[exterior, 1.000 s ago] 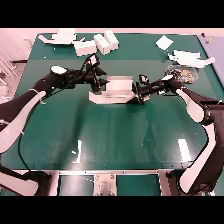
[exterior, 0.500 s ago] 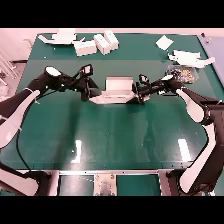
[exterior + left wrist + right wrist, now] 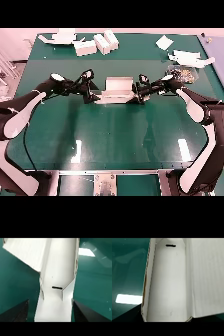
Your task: Fold the box and place the chain.
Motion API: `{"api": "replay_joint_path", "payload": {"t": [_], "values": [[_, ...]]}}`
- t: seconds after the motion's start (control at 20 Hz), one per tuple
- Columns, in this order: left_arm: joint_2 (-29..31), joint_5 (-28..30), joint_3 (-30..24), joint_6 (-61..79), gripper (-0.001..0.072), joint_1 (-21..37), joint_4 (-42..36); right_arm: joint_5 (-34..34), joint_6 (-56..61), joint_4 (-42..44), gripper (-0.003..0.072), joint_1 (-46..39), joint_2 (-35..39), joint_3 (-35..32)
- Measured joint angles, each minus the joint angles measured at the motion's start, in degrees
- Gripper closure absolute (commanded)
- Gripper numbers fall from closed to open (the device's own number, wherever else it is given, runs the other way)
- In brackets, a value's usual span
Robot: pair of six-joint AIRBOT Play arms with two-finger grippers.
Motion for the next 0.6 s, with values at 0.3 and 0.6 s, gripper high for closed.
{"api": "replay_joint_path", "payload": {"t": [0.3, 0.6], "values": [[-1.4, 1.7, 0.0, 1.9, 0.021, -0.8, -1.8, 0.0, 0.0, 0.0, 0.0192, 0.0, 0.0, 0.0], [-1.5, 2.6, 0.0, 3.0, 0.0342, -1.1, -2.3, 0.0, 0.0, 0.0, 0.0192, 0.0, 0.0, 0.0]]}}
